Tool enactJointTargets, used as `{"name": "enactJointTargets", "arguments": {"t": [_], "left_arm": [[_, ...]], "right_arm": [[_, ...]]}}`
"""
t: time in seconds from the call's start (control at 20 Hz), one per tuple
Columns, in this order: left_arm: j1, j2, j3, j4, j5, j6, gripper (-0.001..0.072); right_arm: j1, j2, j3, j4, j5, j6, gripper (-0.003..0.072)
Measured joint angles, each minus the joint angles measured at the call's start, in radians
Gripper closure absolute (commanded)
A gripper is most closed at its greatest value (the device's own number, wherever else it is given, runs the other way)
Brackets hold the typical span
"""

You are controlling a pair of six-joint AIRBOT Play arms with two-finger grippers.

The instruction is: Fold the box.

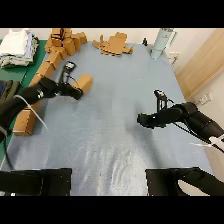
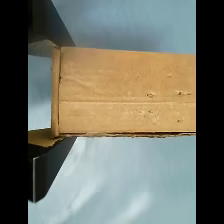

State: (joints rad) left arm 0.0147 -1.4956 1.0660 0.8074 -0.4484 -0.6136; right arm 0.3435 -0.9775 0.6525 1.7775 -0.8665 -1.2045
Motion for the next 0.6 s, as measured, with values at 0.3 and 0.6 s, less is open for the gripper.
{"name": "enactJointTargets", "arguments": {"t": [0.3,0.6], "left_arm": [[0.177,-0.266,0.378,0.317,-0.186,-0.406,0.0201],[0.207,-0.401,0.584,0.425,-0.259,-0.536,0.02]], "right_arm": [[0.0,-0.002,0.0,0.007,0.045,0.0,0.0677],[0.0,-0.002,0.0,0.011,0.076,0.001,0.0677]]}}
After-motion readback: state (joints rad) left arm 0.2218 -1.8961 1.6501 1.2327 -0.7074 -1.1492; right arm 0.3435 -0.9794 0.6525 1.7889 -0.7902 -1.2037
